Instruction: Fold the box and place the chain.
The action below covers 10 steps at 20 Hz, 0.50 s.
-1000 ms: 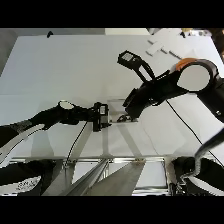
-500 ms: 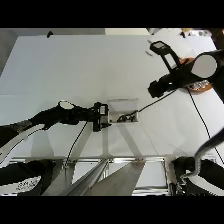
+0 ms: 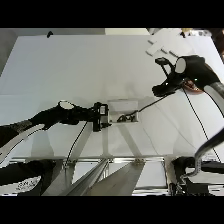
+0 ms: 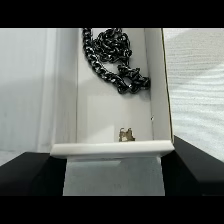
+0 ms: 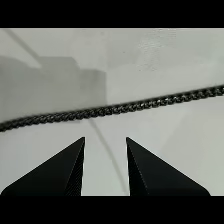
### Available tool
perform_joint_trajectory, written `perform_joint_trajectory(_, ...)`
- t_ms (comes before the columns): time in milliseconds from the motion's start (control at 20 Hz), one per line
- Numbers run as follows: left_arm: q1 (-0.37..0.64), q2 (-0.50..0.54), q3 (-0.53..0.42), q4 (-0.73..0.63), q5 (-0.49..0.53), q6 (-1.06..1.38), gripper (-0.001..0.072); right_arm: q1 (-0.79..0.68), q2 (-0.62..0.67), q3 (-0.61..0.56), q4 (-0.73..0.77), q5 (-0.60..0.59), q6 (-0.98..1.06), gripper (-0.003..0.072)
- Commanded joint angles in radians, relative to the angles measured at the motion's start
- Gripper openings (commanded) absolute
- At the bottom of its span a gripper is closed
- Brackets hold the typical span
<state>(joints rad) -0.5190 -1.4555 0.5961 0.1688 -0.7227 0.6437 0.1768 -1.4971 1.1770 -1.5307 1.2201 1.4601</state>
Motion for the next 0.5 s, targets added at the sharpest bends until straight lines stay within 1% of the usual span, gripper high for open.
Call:
perform_joint_trajectory(0, 0.0, 0.0, 0.0, 0.0, 0.0, 0.0, 0.0063, -0.006, -0.087, 0.0, -0.011, -0.006, 0.019, 0.0296)
perform_joint_trajectory(150, 0.0, 0.0, 0.0, 0.0, 0.0, 0.0, 0.0063, -0.006, -0.097, 0.0, -0.01, -0.021, 0.032, 0.0294)
perform_joint_trajectory(200, 0.0, 0.0, 0.0, 0.0, 0.0, 0.0, 0.0063, -0.006, -0.097, 0.0, -0.01, -0.021, 0.033, 0.0288)
perform_joint_trajectory(300, 0.0, 0.0, 0.0, 0.0, 0.0, 0.0, 0.0063, -0.006, -0.097, 0.0, -0.01, -0.021, 0.036, 0.0247)
perform_joint_trajectory(450, 0.0, 0.0, 0.0, 0.0, 0.0, 0.0, 0.0063, -0.006, -0.098, -0.001, -0.01, -0.046, 0.047, 0.0245)
